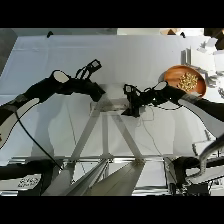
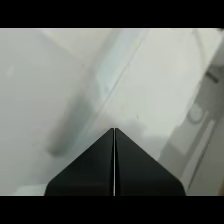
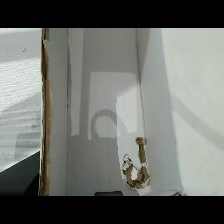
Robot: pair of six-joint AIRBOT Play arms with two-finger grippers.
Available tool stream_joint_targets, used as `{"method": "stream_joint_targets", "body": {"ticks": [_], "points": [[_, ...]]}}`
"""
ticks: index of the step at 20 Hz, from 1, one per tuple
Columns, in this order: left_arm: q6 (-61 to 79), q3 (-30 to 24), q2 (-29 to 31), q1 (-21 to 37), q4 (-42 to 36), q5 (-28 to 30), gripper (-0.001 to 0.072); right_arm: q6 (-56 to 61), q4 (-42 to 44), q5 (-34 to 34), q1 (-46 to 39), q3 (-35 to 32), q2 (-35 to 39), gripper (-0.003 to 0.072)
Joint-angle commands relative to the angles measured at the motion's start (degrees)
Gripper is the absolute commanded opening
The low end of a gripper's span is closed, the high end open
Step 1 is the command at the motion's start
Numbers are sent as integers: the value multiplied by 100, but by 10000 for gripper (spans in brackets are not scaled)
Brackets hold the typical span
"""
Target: Fold the box and place the chain.
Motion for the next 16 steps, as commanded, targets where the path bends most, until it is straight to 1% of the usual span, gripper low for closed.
{"method": "stream_joint_targets", "body": {"ticks": [1,3,5,8,9,13,14,15,16], "points": [[22,2,459,13,-13,-90,12,15,4,0,-2,-2,4,526],[22,2,732,11,59,-302,12,15,4,0,-2,-2,4,526],[24,2,1012,11,461,-706,9,15,7,0,-2,-2,4,526],[133,-2,1182,-7,1816,-1672,10,15,4,0,-2,-2,4,526],[105,-55,1152,-4,2146,-1825,6,15,7,0,-2,-2,4,526],[96,-564,962,-48,2400,-1412,5,15,7,0,-2,-2,4,526],[-11,-627,892,-94,2629,-1331,5,15,7,0,-2,-2,4,526],[-330,-654,833,-166,3099,-1220,5,15,7,0,-2,-2,4,526],[-817,-654,809,-243,3738,-1091,5,15,4,0,-2,-2,7,526]]}}
